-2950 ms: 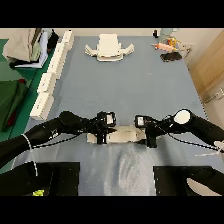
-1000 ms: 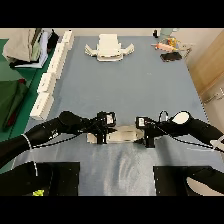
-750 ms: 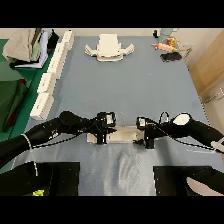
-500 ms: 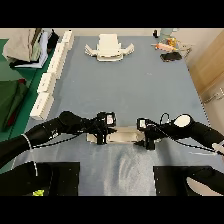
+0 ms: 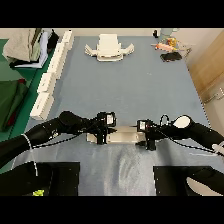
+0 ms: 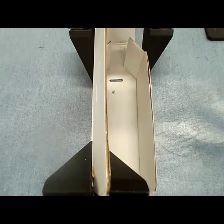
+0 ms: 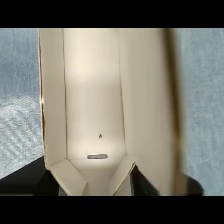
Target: Fold the box.
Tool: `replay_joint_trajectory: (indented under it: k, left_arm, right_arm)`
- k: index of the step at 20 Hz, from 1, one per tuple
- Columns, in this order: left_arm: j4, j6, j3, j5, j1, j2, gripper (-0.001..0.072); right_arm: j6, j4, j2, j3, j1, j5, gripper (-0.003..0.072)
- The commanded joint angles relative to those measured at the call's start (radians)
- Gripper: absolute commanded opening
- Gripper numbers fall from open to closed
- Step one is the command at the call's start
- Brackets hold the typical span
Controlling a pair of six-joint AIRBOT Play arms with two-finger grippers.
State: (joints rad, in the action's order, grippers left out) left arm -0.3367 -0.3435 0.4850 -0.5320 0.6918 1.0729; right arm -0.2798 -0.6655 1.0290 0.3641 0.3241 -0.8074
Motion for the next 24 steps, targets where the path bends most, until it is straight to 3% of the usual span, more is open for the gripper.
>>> replay_joint_trajectory:
  k: [1,17,18,20,24]
  left_arm:
    - [0.000,0.000,0.000,0.000,0.000,-0.001,0.0016]
    - [0.000,0.000,0.000,0.000,0.000,-0.001,0.0016]
    - [0.000,0.000,0.000,0.000,0.000,-0.001,0.0016]
    - [0.000,0.000,0.000,0.000,0.000,-0.001,0.0016]
    - [0.000,0.000,0.000,0.000,0.000,-0.001,0.0015]
  right_arm:
    - [-0.021,0.023,0.000,0.000,0.000,0.011,0.0591]
    - [-0.025,0.064,-0.006,-0.006,0.000,-0.005,0.0583]
    - [-0.024,0.061,-0.005,-0.010,0.000,-0.003,0.0577]
    - [-0.024,0.056,-0.002,-0.016,0.000,0.002,0.0482]
    - [-0.024,0.056,-0.002,-0.014,0.000,0.005,0.0465]
